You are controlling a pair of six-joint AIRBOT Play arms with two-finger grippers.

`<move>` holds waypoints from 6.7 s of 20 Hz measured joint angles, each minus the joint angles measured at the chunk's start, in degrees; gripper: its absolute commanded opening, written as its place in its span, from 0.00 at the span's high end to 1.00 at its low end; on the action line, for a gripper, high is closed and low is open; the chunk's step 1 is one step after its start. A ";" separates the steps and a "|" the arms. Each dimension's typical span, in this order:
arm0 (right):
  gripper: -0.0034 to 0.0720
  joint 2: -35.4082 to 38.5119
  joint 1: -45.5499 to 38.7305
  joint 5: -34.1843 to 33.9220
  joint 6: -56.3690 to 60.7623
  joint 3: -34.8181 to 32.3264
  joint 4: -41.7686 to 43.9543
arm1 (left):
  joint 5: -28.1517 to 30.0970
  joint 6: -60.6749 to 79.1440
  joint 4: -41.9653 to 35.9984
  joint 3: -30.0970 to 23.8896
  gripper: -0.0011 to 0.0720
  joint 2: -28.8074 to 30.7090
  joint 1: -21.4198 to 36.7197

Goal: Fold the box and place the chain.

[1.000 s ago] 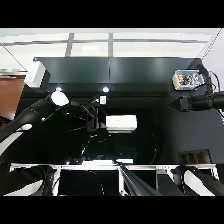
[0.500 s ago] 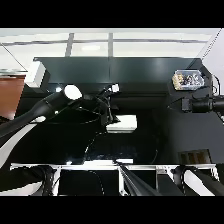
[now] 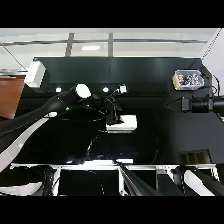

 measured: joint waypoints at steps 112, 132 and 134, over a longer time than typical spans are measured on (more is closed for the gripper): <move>0.94 6.95 0.07 -24.15 -6.36 3.45 -5.75 | 1.25 -56.52 36.24 -15.67 0.96 47.43 35.06; 0.93 9.94 0.07 -36.46 -8.11 -5.70 -12.74 | 8.55 -56.94 33.70 -32.24 0.95 60.70 35.69; 0.94 9.94 0.07 -36.48 -8.11 -5.70 -12.74 | 8.55 -56.92 33.70 -32.24 0.95 60.70 35.69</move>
